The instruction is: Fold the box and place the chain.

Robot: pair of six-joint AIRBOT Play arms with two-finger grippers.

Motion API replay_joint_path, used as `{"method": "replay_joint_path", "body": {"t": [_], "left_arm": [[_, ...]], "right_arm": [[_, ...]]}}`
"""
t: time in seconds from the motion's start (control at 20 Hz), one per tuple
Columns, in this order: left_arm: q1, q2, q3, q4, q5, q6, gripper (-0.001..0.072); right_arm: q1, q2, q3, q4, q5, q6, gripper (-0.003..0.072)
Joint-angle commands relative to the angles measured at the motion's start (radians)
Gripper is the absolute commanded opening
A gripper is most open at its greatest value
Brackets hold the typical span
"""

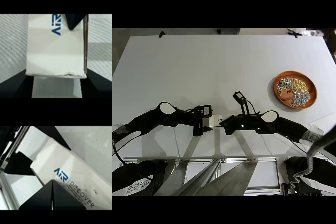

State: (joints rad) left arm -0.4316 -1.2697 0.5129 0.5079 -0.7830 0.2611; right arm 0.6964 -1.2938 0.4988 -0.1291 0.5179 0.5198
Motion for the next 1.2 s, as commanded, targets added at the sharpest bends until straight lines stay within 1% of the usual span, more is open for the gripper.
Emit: {"method": "replay_joint_path", "body": {"t": [0.0,0.2,0.35,0.45,0.65,0.7,0.8,0.9,1.0,1.1,1.15], "left_arm": [[0.000,0.001,0.001,0.002,-0.003,0.001,0.0087],[0.000,0.001,0.001,0.002,-0.003,0.000,0.0087],[0.000,0.001,0.001,0.002,-0.003,0.001,0.0087],[0.000,0.001,0.001,0.002,-0.003,0.000,0.0087],[0.000,0.001,0.001,0.002,-0.003,0.000,0.0087],[0.000,0.001,0.001,0.002,-0.003,0.001,0.0087],[0.000,0.001,0.001,0.002,-0.002,0.001,0.0087],[0.000,0.001,0.001,0.002,-0.003,0.000,0.0087],[0.000,0.001,0.001,0.002,-0.003,0.001,0.0087],[0.000,0.001,0.001,0.000,-0.004,0.001,0.0087],[0.000,0.001,0.001,0.001,-0.003,0.001,0.0087]], "right_arm": [[-0.001,0.032,0.000,0.003,-0.014,-0.005,0.0009],[-0.019,0.135,0.002,-0.005,-0.011,-0.005,0.0010],[-0.083,0.206,0.002,-0.069,0.048,0.006,0.0010],[-0.149,0.237,0.002,-0.135,0.135,0.038,0.0010],[-0.294,0.259,0.002,-0.204,0.371,0.079,0.0010],[-0.325,0.265,0.002,-0.245,0.404,0.119,0.0010],[-0.374,0.282,0.002,-0.379,0.409,0.245,0.0010],[-0.426,0.319,0.002,-0.572,0.394,0.467,0.0009],[-0.475,0.393,0.002,-0.802,0.411,0.660,0.0009],[-0.502,0.483,0.002,-1.075,0.494,0.835,0.0009],[-0.507,0.525,0.002,-1.196,0.566,0.896,0.0010]]}}
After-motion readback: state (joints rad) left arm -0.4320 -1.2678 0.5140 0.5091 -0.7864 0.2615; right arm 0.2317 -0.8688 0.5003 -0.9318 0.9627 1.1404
